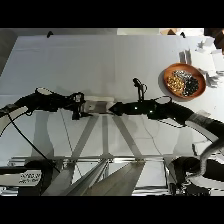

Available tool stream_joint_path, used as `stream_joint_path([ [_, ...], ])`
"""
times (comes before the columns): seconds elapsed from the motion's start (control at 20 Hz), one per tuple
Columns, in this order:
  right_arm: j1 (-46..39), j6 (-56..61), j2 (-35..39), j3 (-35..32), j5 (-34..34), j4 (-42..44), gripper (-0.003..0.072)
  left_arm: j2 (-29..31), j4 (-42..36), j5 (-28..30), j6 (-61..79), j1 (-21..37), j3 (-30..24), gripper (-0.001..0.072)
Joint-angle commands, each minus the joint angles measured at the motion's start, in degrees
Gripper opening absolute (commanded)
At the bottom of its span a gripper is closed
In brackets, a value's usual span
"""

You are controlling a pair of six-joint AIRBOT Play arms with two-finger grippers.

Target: Fold the box and place the chain.

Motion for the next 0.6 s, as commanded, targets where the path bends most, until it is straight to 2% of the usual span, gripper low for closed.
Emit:
stream_joint_path([
  [0.0,3.5,0.7,0.0,2.9,-9.2,-5.0,0.0618,0.0,0.0,0.0,0.0,0.0,0.0,0.0341],
  [0.1,4.7,10.9,0.0,5.4,-11.3,-13.9,0.0617,0.0,0.0,0.0,0.0,0.0,0.0,0.0341],
  [0.35,7.0,33.8,0.0,8.9,-11.7,-40.0,0.0616,0.0,0.0,0.0,0.0,0.0,0.0,0.0341],
  [0.55,9.1,50.7,-0.3,10.3,-12.7,-56.5,0.0598,0.0,0.0,0.0,0.0,0.0,0.0,0.0341],
])
